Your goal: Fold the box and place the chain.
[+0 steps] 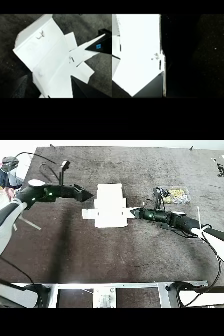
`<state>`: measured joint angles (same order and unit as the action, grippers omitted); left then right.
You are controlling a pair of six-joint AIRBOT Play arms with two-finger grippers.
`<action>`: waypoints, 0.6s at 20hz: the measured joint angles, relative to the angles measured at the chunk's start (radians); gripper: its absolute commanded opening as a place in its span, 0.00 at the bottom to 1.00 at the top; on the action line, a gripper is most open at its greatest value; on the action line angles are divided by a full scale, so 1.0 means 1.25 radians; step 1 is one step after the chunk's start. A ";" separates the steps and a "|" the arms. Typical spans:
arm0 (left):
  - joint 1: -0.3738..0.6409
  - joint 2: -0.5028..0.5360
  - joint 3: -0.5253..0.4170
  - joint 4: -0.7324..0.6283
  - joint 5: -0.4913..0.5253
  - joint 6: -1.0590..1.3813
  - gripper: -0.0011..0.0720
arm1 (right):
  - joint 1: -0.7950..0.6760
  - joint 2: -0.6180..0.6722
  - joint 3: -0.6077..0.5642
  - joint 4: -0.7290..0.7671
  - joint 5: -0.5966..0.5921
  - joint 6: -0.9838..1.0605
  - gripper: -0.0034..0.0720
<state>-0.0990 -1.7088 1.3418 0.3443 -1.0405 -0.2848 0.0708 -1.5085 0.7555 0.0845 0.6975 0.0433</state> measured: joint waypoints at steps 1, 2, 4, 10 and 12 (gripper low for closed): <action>-0.006 -0.034 0.043 0.026 -0.010 -0.025 0.83 | 0.000 0.000 0.000 0.000 0.000 -0.001 0.06; -0.013 -0.065 0.084 0.047 -0.016 -0.048 0.83 | 0.000 0.000 0.000 0.001 0.000 -0.001 0.06; -0.023 -0.121 0.158 0.077 -0.036 -0.082 0.83 | 0.000 0.000 0.000 0.001 0.000 -0.005 0.06; -0.047 -0.260 0.336 0.132 -0.108 -0.174 0.83 | 0.000 0.000 0.000 0.001 0.001 -0.017 0.06; -0.051 -0.285 0.360 0.152 -0.119 -0.198 0.83 | 0.000 0.000 0.000 0.001 0.001 -0.018 0.06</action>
<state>-0.1631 -2.0651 1.7916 0.5346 -1.1889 -0.5323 0.0708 -1.5085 0.7555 0.0860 0.6987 0.0204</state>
